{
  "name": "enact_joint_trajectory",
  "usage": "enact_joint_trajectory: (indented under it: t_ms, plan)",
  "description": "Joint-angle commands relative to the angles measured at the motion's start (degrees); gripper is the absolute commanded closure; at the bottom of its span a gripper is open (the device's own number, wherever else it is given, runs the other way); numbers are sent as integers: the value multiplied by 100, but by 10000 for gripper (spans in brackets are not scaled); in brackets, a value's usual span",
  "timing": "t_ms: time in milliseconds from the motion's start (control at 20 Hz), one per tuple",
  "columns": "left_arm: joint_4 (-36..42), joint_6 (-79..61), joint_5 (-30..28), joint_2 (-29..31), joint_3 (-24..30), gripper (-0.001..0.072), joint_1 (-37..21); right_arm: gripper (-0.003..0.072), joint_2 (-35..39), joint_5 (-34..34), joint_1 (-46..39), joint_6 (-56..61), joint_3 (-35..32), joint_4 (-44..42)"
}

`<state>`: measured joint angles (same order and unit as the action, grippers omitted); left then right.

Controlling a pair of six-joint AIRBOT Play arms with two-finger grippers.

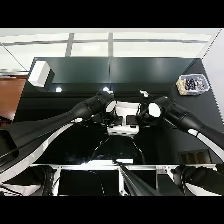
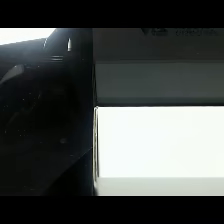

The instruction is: Fold the box and place the chain.

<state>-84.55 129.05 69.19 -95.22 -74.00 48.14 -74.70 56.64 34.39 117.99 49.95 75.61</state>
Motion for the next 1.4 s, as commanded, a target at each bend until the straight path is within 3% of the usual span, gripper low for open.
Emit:
enact_joint_trajectory:
  t_ms: [0, 300, 350, 800, 900, 1000, 1050, 1100, 1350]
  plan:
    - [-2, 0, 9, 2, -4, 680, -4, 321, -197, 299, 61, 446, 94, 446]
    - [-4, 0, 9, 2, -4, 680, -4, 324, -199, 612, 66, 643, 138, 518]
    - [-4, 0, 9, 2, -4, 680, -4, 374, -201, 603, 90, 660, 168, 531]
    - [-2, 0, 11, 2, -4, 680, -4, 375, -466, 780, 330, 1086, 295, 638]
    - [-2, 0, 11, 2, -4, 679, -4, 495, -518, 758, 361, 1084, 295, 623]
    - [-2, 0, 11, 2, -4, 680, -4, 510, -522, 715, 358, 1154, 295, 605]
    - [-2, 0, 11, 2, -4, 680, -4, 616, -522, 715, 358, 1167, 295, 605]
    - [-2, 0, 11, 2, -4, 680, -4, 652, -522, 715, 358, 1167, 295, 605]
    - [-2, 0, 11, 2, -4, 680, -4, 672, -522, 721, 358, 1167, 295, 557]
